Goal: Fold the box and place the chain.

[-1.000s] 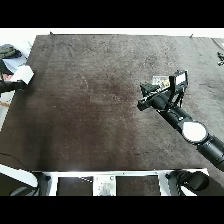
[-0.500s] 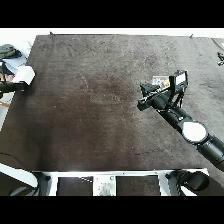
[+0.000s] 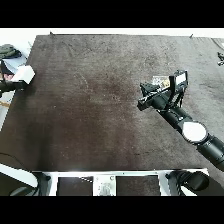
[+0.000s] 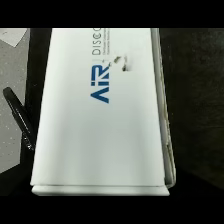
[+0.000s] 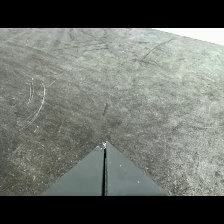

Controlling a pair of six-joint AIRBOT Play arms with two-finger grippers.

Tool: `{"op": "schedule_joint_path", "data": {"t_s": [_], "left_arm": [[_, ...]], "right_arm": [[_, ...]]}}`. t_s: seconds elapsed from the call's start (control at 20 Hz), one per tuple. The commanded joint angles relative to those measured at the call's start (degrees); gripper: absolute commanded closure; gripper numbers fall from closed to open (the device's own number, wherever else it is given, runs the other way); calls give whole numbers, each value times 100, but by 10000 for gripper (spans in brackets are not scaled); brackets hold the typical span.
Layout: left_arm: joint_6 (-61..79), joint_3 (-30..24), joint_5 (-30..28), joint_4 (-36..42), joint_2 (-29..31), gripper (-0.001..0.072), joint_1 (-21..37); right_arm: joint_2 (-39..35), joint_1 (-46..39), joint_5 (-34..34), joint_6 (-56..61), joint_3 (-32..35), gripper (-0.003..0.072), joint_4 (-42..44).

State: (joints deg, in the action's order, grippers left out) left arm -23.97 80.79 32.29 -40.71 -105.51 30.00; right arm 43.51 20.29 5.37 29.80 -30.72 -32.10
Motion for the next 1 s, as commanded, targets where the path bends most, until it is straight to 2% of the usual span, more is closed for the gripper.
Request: {"op": "schedule_joint_path", "data": {"t_s": [0.0,0.1,0.25,0.6,0.65,0.75,0.8,0.95], "left_arm": [[2,15,92,70,129,-11,4],[0,181,258,68,188,-11,4],[-7,573,887,66,188,-11,4],[-4,710,1005,129,238,-11,4],[0,734,1099,216,330,72,4],[4,859,1399,546,540,524,7],[59,944,1635,682,684,698,7],[382,870,1740,911,1202,704,4]], "right_arm": [[0,2,7,0,0,697,0],[2,2,9,0,0,697,-2],[0,2,26,0,0,697,-2],[0,2,28,-2,0,697,-4],[0,2,42,-2,0,697,-4],[-4,2,76,-2,0,697,-2],[-4,2,116,0,0,697,-2],[-4,2,109,2,0,697,2]]}}
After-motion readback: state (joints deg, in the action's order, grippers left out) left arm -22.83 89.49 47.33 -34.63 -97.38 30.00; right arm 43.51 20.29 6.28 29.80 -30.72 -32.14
